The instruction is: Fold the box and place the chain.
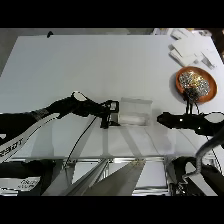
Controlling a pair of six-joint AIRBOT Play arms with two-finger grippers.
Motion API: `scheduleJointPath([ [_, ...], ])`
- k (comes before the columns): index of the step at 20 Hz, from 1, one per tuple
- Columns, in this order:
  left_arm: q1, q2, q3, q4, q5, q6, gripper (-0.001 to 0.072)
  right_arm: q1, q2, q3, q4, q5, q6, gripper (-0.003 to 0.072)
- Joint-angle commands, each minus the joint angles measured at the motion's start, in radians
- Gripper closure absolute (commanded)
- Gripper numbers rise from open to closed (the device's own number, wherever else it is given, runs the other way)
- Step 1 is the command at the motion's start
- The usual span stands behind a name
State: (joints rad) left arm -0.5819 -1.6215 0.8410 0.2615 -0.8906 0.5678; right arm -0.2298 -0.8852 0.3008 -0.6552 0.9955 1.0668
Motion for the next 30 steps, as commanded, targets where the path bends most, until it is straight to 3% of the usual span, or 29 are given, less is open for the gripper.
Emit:
scheduleJointPath([
  [1,0.001,0.000,0.001,0.000,0.000,0.000,0.0624,-0.001,0.060,0.000,0.069,0.021,-0.044,0.0464],
  [4,0.001,0.000,0.001,0.000,0.000,0.000,0.0624,0.013,0.063,0.000,0.068,0.032,-0.044,0.0393],
  [7,0.001,0.000,0.001,0.000,0.000,0.000,0.0624,0.075,0.063,0.000,0.068,0.005,-0.023,0.0382],
  [9,0.001,0.000,0.001,0.000,0.000,0.000,0.0624,0.134,0.063,0.001,0.057,-0.048,0.021,0.0294],
  [10,0.001,0.000,0.001,0.001,0.000,0.000,0.0624,0.168,0.063,0.001,0.031,-0.088,0.073,0.0201],
  [16,0.001,0.000,0.001,0.000,0.000,0.000,0.0624,0.308,0.025,0.066,-0.051,-0.144,0.248,0.0228],
  [21,0.001,0.000,0.001,0.000,0.000,0.000,0.0624,0.451,-0.051,0.171,-0.374,-0.142,0.550,0.0228],
  [30,0.001,0.000,0.001,0.000,0.001,0.000,0.0624,0.679,-0.282,0.388,-0.595,-0.060,0.856,0.0229],
])
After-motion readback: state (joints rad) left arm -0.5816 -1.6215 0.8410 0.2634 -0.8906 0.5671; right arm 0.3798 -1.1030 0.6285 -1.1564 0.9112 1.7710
